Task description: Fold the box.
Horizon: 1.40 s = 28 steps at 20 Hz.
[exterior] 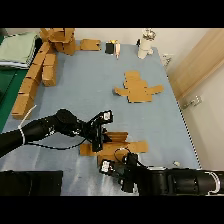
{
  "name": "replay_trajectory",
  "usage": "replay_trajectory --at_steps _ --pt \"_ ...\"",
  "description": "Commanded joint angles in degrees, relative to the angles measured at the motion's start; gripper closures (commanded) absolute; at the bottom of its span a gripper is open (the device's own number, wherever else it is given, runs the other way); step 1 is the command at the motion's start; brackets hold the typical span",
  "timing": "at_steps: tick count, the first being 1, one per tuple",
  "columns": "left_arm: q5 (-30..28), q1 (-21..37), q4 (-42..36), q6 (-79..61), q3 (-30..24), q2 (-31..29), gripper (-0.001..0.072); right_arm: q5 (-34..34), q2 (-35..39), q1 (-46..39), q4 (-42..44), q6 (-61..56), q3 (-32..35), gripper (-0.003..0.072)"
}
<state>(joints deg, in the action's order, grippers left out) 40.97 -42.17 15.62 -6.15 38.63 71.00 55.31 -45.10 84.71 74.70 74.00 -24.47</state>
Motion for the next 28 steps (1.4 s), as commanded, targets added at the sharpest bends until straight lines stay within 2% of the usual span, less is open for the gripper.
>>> replay_trajectory --at_steps 1,11,14,20,25,26,27,28 --pt "-0.02 0.04 0.0 0.0 -0.02 -0.04 0.0695 -1.29 -4.44 0.83 -6.25 -0.04 0.13 0.0165" --pt "-0.02 0.04 0.0 0.0 -0.02 -0.04 0.0695 -0.81 -5.55 0.83 -17.0 -3.76 0.13 0.0167" --pt "-0.02 0.04 0.0 0.0 -0.02 -0.04 0.0695 -0.79 -5.53 0.83 -20.61 -9.7 0.11 0.0167" --pt "-0.02 0.04 0.0 0.0 -0.02 -0.04 0.0695 3.89 -5.53 0.85 -20.55 -21.94 -2.73 0.0167" --pt "-0.02 0.04 0.0 0.0 -0.02 -0.04 0.0695 3.98 -5.53 0.83 -17.7 -21.94 -4.79 0.0164" --pt "-0.02 0.04 0.0 0.0 -0.02 -0.04 0.0695 4.17 -5.53 0.83 -18.1 -21.9 -4.72 0.013" --pt "-0.02 0.04 0.0 0.0 -0.02 -0.04 0.0695 4.15 -5.55 0.61 -18.49 -21.75 -4.35 -0.0002" --pt "-0.04 0.04 0.0 0.0 -0.02 -0.04 0.0695 3.39 -5.46 -0.24 -18.38 -20.96 -3.61 -0.0028"
